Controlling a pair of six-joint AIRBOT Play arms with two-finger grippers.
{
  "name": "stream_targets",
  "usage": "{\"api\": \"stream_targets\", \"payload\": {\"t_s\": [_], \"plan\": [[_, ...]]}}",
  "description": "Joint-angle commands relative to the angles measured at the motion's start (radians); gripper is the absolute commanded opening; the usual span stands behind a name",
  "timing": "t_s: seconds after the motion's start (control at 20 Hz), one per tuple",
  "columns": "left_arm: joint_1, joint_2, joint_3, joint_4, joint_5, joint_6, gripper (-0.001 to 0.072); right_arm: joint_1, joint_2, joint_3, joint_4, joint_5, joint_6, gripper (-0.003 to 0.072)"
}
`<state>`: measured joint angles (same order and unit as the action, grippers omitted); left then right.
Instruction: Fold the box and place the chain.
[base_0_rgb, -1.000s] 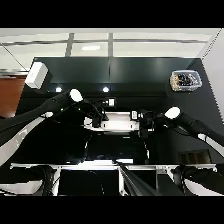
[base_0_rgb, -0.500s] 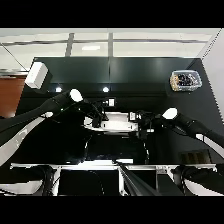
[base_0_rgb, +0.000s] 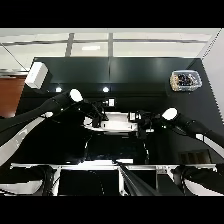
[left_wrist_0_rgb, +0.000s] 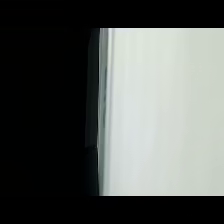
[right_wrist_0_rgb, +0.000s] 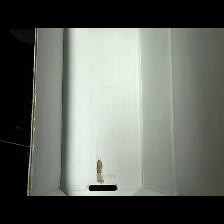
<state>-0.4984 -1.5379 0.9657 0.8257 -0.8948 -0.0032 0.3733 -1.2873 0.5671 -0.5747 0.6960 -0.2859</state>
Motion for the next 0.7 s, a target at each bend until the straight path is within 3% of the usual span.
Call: {"api": "stream_targets", "payload": {"t_s": [0.0, 0.65], "plan": [[0.0, 0.0, 0.0, 0.0, 0.0, 0.0, 0.0024, -0.003, 0.0, 0.001, -0.001, 0.007, 0.001, 0.0614], [0.0, 0.0, 0.0, 0.0, 0.0, 0.0, 0.0024, -0.003, 0.0, 0.001, 0.006, -0.005, 0.005, 0.0599]]}}
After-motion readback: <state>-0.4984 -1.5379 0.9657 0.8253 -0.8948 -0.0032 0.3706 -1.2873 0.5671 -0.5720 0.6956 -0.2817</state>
